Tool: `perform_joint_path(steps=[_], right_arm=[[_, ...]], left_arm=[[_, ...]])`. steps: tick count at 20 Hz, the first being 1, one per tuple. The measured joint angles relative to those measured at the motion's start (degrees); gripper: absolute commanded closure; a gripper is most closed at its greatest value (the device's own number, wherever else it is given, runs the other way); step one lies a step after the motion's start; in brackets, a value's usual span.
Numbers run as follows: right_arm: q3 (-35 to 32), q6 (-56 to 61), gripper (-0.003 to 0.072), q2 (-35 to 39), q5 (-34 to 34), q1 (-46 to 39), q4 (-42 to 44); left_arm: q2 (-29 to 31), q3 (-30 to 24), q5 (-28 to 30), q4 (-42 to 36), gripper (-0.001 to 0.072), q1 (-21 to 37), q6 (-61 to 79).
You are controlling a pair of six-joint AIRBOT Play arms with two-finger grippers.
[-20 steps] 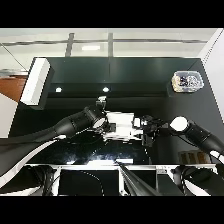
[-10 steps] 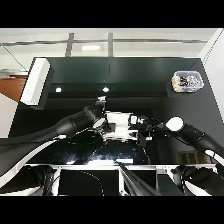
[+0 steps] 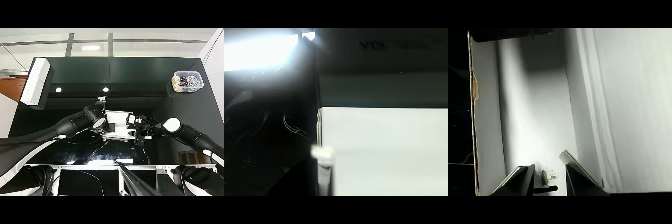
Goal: Fold the box and place the chain.
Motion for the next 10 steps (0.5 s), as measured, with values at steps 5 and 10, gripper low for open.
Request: perform_joint_path(steps=[5,10], right_arm=[[0.0,0.02,0.0609,0.02,-0.28,0.0,0.02],[0.33,12.24,0.0644,4.39,1.86,-3.63,-2.69]], left_arm=[[0.0,0.0,0.0,-0.02,0.0679,0.0,0.2],[-0.13,0.02,-0.02,-0.04,0.068,0.0,0.17]])
